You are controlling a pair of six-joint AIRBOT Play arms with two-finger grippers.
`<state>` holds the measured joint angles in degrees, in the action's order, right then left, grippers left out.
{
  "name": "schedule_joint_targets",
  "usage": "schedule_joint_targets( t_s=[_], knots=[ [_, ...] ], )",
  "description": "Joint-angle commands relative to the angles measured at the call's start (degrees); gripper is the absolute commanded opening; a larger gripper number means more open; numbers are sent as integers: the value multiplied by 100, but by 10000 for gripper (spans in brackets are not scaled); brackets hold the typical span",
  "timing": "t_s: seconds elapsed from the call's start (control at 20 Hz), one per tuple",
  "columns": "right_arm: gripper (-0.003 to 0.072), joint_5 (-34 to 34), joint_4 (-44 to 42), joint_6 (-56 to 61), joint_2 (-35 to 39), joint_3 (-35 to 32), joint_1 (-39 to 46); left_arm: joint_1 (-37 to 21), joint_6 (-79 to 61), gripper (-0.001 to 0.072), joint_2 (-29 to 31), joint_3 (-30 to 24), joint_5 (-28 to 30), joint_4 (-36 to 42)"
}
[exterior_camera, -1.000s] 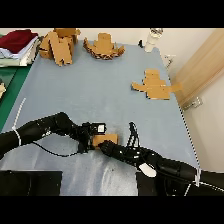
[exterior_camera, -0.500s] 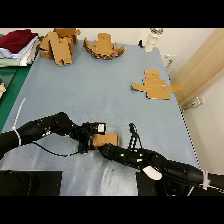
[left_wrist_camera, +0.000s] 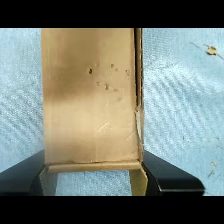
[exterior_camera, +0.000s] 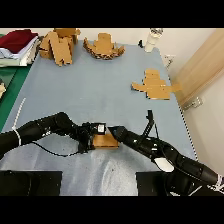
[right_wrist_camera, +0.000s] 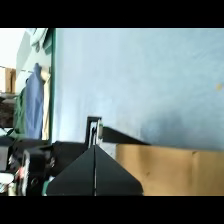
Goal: Fold the box.
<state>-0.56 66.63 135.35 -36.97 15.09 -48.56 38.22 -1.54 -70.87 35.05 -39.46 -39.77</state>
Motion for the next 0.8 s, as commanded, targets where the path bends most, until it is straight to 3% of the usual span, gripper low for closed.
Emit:
schedule_joint_targets(
  t_s=[0.0, 0.1, 0.6, 0.75],
  knots=[
    [5, -238, 671, 4, 96, 7, 898, 2, -9, 464, -2, 2, 74, -2],
    [55, -164, 693, 4, 96, 24, 1375, 0, 24, 464, 0, 2, 179, -2],
    [55, -225, 1224, 4, 96, 179, 1753, -39, 1523, 464, 409, 219, 597, -33],
    [55, -229, 1224, 4, 96, 179, 1939, -411, 2430, 465, 588, 328, 957, -262]
  ],
)
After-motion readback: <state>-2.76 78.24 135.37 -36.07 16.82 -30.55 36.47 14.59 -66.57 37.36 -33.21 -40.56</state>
